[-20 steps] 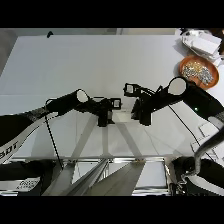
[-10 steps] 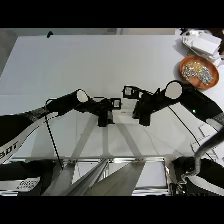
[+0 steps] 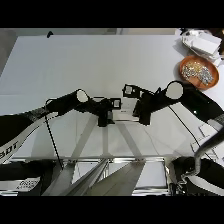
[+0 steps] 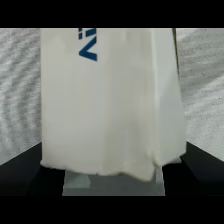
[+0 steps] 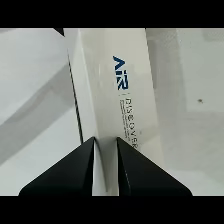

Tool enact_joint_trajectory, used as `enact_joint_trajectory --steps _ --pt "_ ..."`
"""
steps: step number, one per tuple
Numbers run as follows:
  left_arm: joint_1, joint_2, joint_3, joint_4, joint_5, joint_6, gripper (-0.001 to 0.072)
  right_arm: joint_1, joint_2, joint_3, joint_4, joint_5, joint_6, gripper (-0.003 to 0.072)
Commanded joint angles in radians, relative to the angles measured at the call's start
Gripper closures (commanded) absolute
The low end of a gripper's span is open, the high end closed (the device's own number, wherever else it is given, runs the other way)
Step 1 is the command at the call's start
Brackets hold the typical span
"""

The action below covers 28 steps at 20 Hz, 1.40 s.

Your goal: Fold the box and place the chain.

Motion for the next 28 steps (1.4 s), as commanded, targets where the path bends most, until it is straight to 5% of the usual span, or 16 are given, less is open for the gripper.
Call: enact_joint_trajectory --steps 1,9,28 --pt "0.0 0.0 0.0 0.001 0.0 0.001 0.0576 0.001 0.029 0.0 -0.006 -0.06 0.0 0.0573" --pt "0.0 0.0 0.0 0.001 0.0 0.001 0.0576 0.001 0.029 -0.111 0.013 -0.124 0.0 0.0573" --pt "0.0 0.0 0.0 0.001 0.0 0.001 0.0576 0.001 0.095 -0.114 0.064 -0.212 0.001 0.0571"
